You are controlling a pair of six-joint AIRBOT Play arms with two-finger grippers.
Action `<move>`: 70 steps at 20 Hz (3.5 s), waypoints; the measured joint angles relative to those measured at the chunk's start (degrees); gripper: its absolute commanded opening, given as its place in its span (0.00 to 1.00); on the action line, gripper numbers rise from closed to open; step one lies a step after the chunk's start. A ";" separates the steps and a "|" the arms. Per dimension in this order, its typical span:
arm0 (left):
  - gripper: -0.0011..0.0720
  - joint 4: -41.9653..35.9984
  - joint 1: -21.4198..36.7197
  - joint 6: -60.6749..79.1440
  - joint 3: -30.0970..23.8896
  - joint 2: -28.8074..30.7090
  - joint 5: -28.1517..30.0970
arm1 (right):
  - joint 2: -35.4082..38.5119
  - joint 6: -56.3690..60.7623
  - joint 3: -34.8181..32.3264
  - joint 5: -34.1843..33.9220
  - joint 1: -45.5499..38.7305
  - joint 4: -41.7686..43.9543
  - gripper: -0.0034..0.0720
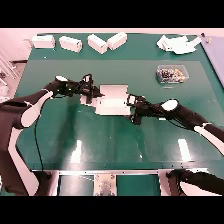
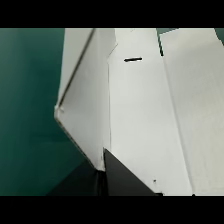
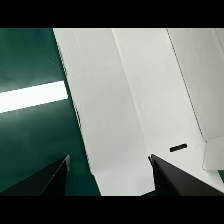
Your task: Fold the box and place the chain.
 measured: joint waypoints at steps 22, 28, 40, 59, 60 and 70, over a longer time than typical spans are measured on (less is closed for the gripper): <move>0.04 -0.02 0.00 0.00 0.00 0.00 0.04 | -5.01 -0.55 1.44 -12.96 3.17 1.68 0.87; 0.04 -0.02 0.00 0.00 0.00 0.00 0.02 | -4.76 -1.53 4.31 -12.55 2.97 2.60 0.97; 0.04 -0.02 0.00 -0.07 0.00 0.00 -0.04 | -6.03 -7.56 8.28 -6.40 -3.30 4.22 1.00; 0.04 -0.02 0.02 -0.02 0.02 0.00 -0.17 | -18.51 -17.38 21.20 13.55 -11.06 8.52 1.00; 0.04 -0.02 0.02 -0.02 0.02 0.00 -0.17 | -19.12 -17.97 21.92 13.94 -11.15 8.63 1.00; 0.04 0.04 0.02 -0.02 0.02 0.00 -0.35 | -27.08 -22.69 27.74 23.61 -11.61 10.12 1.00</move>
